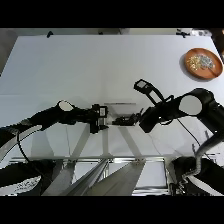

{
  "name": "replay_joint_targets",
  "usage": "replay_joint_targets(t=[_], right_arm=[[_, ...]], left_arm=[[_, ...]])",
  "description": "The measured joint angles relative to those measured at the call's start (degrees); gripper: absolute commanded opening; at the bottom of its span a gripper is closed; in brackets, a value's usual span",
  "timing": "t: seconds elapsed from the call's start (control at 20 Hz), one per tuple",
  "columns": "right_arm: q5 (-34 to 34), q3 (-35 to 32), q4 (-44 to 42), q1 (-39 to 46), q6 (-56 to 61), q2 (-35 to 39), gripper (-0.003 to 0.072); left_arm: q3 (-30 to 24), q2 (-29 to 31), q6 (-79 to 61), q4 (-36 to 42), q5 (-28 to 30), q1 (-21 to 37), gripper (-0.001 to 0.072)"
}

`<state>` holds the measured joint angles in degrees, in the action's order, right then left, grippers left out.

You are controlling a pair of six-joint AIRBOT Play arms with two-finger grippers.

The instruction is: Fold the box and place the chain.

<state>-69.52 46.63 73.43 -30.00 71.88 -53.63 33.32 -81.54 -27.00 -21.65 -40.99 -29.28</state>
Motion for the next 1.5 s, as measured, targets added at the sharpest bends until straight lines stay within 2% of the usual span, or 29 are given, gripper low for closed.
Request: replay_joint_targets(t=[0.15,0.4,0.7,0.85,0.95,1.0,1.1,1.15,1.25,1.35,1.5], right_arm=[[-3.48,0.00,7.28,0.28,0.72,1.55,0.0119],[-5.38,-0.15,11.80,6.43,-0.13,4.48,0.0116],[-1.31,-3.56,12.66,19.56,-1.55,9.66,0.0105],[4.35,-6.99,10.27,23.85,-5.55,9.77,0.0203],[7.23,-8.31,8.63,25.14,-12.52,8.41,0.0206],[8.26,-8.74,7.06,25.53,-17.35,7.23,0.0237],[8.81,-9.22,2.73,26.03,-27.21,3.91,0.0377],[8.76,-9.38,-0.20,26.08,-31.91,1.92,0.0418],[8.15,-9.57,-5.75,25.05,-41.38,-2.64,0.0447],[7.02,-9.68,-8.57,21.99,-49.51,-6.91,0.0543],[9.27,-9.73,-8.96,15.85,-56.63,-11.21,0.0543]], left_arm=[[0.00,0.00,0.00,0.00,-0.02,0.00,0.0394],[0.00,0.00,0.00,0.00,-0.02,0.00,0.0394],[0.00,0.00,0.00,0.02,-0.02,0.00,0.0394],[0.00,0.00,0.00,0.00,0.00,0.00,0.0394],[0.00,0.00,0.00,0.00,-0.02,0.00,0.0394],[0.00,0.00,0.00,0.00,-0.02,0.00,0.0394],[0.00,0.00,0.00,0.00,-0.04,0.00,0.0394],[0.00,0.00,0.00,0.00,-0.07,0.00,0.0394],[0.00,0.00,0.00,0.00,-0.09,0.00,0.0394],[0.00,0.00,0.00,0.00,-0.11,0.00,0.0394],[0.00,0.00,0.00,0.00,-0.13,0.00,0.0394]])
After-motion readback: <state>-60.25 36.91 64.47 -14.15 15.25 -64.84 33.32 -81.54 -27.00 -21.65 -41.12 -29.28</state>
